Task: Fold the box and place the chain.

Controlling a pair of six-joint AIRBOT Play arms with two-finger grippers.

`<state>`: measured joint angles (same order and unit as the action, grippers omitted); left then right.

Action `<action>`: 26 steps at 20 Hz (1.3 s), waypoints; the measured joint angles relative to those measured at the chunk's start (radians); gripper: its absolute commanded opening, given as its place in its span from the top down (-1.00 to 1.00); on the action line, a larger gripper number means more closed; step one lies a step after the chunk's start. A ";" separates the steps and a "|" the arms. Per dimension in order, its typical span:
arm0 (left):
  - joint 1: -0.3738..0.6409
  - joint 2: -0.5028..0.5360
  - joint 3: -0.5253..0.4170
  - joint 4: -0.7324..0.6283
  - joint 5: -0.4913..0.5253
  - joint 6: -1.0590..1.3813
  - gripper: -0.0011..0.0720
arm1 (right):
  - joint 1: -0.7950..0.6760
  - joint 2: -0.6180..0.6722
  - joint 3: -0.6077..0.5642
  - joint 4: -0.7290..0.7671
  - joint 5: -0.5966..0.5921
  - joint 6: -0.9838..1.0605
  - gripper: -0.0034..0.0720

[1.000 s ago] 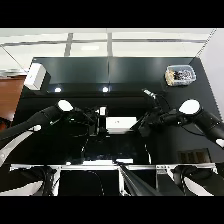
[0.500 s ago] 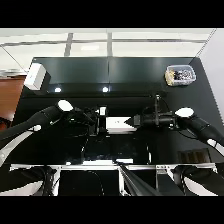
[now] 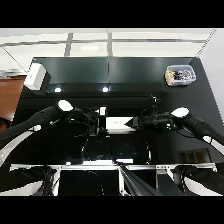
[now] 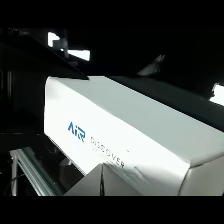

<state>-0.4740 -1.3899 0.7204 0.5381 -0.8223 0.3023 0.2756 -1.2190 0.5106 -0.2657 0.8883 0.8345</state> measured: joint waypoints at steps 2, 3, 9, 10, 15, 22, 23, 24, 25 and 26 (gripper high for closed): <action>0.000 0.000 0.000 0.000 0.000 0.000 -0.01 | -0.004 0.006 0.018 -0.021 0.032 -0.027 0.86; 0.000 0.000 0.000 0.000 0.000 0.000 -0.01 | -0.011 0.015 0.034 -0.044 0.064 -0.038 0.86; 0.000 0.002 0.023 0.011 -0.017 -0.011 -1.00 | -0.171 0.166 0.163 -0.303 0.348 0.103 0.86; 0.000 0.004 0.039 0.011 -0.034 -0.039 -1.00 | -0.209 0.204 0.174 -0.378 0.372 0.147 0.86; -0.003 0.013 0.153 0.084 -0.188 -0.146 -1.00 | -0.322 0.339 0.193 -0.607 0.438 0.278 0.86; -0.110 -0.079 0.302 -0.061 -0.183 -0.262 -0.99 | -0.342 0.378 0.193 -0.585 0.365 0.316 0.86; -0.123 -0.099 0.315 -0.059 -0.175 -0.277 -0.99 | -0.342 0.379 0.193 -0.583 0.361 0.318 0.86; -0.133 -0.118 0.327 -0.055 -0.166 -0.294 -0.99 | -0.342 0.380 0.193 -0.583 0.358 0.318 0.86; -0.138 -0.134 0.334 -0.050 -0.149 -0.312 -0.99 | -0.342 0.380 0.193 -0.583 0.354 0.318 0.86; -0.143 -0.148 0.339 -0.041 -0.145 -0.330 -0.99 | -0.342 0.381 0.193 -0.582 0.353 0.318 0.86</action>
